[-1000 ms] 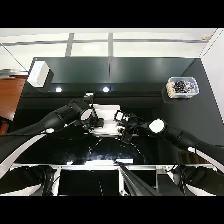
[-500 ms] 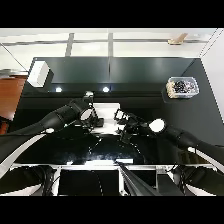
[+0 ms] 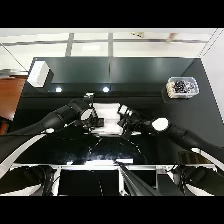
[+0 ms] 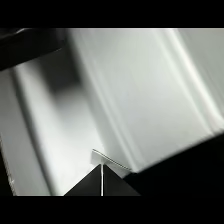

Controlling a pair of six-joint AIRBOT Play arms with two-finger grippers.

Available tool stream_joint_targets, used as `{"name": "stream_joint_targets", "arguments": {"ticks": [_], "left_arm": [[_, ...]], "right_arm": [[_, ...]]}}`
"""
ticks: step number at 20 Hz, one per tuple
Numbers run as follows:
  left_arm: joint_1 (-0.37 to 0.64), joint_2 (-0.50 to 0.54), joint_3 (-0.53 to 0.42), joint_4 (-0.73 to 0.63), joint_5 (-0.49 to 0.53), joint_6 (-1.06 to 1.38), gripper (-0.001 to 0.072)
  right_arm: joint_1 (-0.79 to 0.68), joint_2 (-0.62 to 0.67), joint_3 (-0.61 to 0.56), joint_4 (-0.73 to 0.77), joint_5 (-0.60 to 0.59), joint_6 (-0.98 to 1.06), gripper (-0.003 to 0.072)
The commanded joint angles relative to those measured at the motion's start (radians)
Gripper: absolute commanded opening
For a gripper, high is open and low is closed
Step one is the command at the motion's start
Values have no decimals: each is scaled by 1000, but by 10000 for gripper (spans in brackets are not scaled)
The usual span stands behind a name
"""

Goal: Fold the box and place the chain.

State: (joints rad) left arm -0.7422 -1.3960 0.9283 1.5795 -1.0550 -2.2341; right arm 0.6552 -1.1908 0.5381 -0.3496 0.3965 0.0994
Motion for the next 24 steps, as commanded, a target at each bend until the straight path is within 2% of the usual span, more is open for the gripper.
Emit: {"name": "stream_joint_targets", "arguments": {"ticks": [1, 3, 5, 8, 10, 14, 20, 24], "left_arm": [[0, -1, 0, 1, -5, 1, 33], [0, -1, 0, 2, -5, 1, 33], [1, -1, 0, 2, -5, 1, 34], [1, -1, 0, 2, -2, 1, 33], [1, -1, 0, 2, -1, 1, 34], [0, -1, 0, 2, -3, 2, 33], [0, -1, 0, 2, -9, 2, 34], [1, -1, 0, 2, -11, 3, 34]], "right_arm": [[-109, 91, 1, -155, 57, 450, 32], [-252, 177, 1, -314, 222, 795, 32], [-421, 272, 1, -425, 410, 976, 32], [-682, 348, 0, -482, 650, 1206, 33], [-762, 341, -33, -484, 733, 1311, 33], [-710, 240, -145, -459, 671, 1405, 33], [-471, -2, -144, -139, 510, 1271, 32], [-381, -58, -90, -44, 488, 1155, 34]]}}
